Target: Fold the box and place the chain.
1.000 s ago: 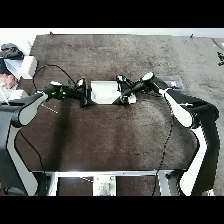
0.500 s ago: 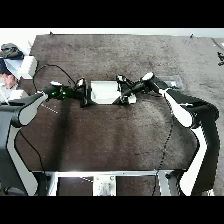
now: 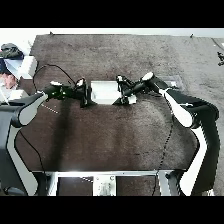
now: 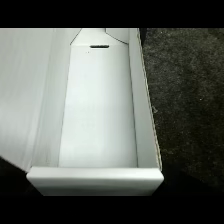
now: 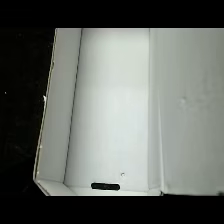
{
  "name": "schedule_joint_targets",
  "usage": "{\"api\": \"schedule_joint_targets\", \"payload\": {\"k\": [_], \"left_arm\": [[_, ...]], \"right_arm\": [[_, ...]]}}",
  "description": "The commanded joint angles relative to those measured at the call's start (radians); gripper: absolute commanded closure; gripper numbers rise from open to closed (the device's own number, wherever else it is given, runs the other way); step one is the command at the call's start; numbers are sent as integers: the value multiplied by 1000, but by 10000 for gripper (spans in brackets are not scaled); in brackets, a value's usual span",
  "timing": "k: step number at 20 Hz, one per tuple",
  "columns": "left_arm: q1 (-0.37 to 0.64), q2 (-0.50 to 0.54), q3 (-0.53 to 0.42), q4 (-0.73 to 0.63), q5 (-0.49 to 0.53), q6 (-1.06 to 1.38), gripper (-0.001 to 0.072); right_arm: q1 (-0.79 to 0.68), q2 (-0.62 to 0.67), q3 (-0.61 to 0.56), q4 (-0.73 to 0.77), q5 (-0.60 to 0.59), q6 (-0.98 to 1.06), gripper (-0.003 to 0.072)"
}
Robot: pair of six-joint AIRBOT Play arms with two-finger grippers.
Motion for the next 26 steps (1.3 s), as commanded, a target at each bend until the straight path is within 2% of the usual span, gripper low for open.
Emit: {"api": "schedule_joint_targets", "payload": {"k": [1, 11, 15, 16, 17, 19, 20, 22, 26], "left_arm": [[0, 0, 0, 0, 1, -2, 424], [0, 0, 0, 0, 1, -2, 424], [0, 0, 0, 0, 1, -2, 424], [0, 0, 0, 0, 1, -2, 424], [0, 0, 0, 0, 1, -2, 424], [0, 0, 0, 0, 1, -2, 424], [0, 0, 0, 0, 1, -2, 424], [0, 0, 0, 0, 1, -2, 424], [0, 0, 0, 0, 1, -2, 424]], "right_arm": [[-10, 3, 0, -2, 27, 5, 85], [-93, 87, 0, -123, 68, 51, 87], [-131, 161, 0, -105, 97, 132, 90], [-131, 177, 0, -84, 123, 155, 119], [-129, 186, 0, -47, 157, 161, 262], [-122, 182, 0, 85, 210, 161, 654], [-113, 178, 0, 138, 209, 161, 699], [-87, 172, 0, 193, 159, 158, 699], [-26, 164, 0, 156, -74, 159, 699]]}}
